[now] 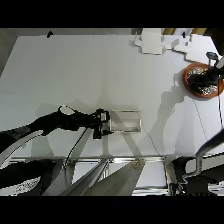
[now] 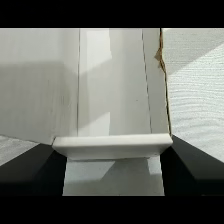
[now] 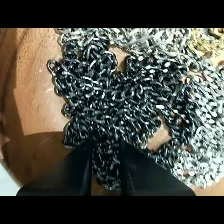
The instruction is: Fold the box and place the chain.
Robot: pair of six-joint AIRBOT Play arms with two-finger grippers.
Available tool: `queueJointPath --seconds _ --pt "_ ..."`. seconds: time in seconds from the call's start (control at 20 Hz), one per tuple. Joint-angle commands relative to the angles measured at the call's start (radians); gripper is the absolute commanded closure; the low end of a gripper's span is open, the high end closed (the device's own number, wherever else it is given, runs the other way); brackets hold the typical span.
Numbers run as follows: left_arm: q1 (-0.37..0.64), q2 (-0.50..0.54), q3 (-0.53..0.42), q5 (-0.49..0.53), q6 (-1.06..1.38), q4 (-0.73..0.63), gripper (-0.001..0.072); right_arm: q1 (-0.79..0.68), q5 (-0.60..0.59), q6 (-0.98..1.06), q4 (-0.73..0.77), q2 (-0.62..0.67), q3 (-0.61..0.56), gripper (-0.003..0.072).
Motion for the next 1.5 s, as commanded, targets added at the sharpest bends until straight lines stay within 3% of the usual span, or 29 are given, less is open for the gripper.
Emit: queueJointPath --seconds 0.0,0.15,0.2,0.4,0.6,0.95,1.15,1.45 --pt "0.0 -0.001 0.0 0.0 0.0 0.0 0.0454 -0.001 -0.025 0.0 0.003 -0.018 0.001 0.0524" --pt "0.0 -0.001 0.0 0.0 0.0 0.0 0.0454 -0.001 -0.016 0.0 0.002 -0.023 0.001 0.0544" --pt "0.0 -0.001 0.0 0.0 0.0 0.0 0.0454 0.0 -0.011 0.0 0.002 -0.021 0.001 0.066" --pt "0.0 -0.001 0.0 0.0 0.0 0.0 0.0454 0.004 0.037 -0.002 0.002 0.063 0.001 0.0663" --pt "0.0 -0.001 0.0 0.0 0.0 0.0 0.0454 0.005 0.133 -0.018 0.008 0.232 0.001 0.0663" --pt "0.0 -0.001 0.0 0.0 0.0 0.0 0.0454 0.025 0.418 -0.134 0.295 0.573 0.0 0.0663" --pt "0.0 -0.001 0.0 0.0 0.0 0.0 0.0454 0.165 0.561 -0.116 0.328 0.752 -0.031 0.0662" --pt "0.0 -0.001 0.0 0.0 0.0 0.0 0.0454 0.433 0.553 -0.044 0.338 0.989 -0.227 0.0662"
